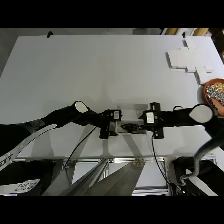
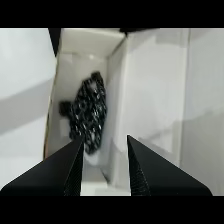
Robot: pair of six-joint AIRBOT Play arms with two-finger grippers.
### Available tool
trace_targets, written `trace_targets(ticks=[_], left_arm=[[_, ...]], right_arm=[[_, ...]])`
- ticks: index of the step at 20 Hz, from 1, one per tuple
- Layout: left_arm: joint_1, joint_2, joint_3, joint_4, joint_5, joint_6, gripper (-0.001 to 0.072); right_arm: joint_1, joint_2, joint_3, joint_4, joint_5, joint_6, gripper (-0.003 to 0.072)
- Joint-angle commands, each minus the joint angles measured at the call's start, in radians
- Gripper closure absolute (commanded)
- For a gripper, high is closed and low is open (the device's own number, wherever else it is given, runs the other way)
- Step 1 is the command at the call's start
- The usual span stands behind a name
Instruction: Fold the box and place the chain.
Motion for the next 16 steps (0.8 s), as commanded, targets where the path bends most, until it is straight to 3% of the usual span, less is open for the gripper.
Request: trace_targets(ticks=[1, 4, 9, 16], left_arm=[[0.001, 0.0, 0.0, 0.0, 0.0, 0.0, 0.042], [0.001, 0.0, 0.0, 0.0, 0.0, 0.0, 0.042], [0.001, 0.0, 0.0, 0.0, 0.0, 0.0, 0.042], [0.001, 0.0, 0.0, 0.0, 0.0, 0.0, 0.042]], right_arm=[[-0.149, 0.035, 0.015, -0.122, 0.112, 0.001, 0.0422], [-0.251, 0.01, 0.012, -0.145, 0.121, 0.001, 0.0434], [-0.249, -0.085, -0.031, -0.173, 0.095, -0.005, 0.0439], [-0.249, -0.093, -0.164, -0.196, -0.014, -0.091, 0.0464]])
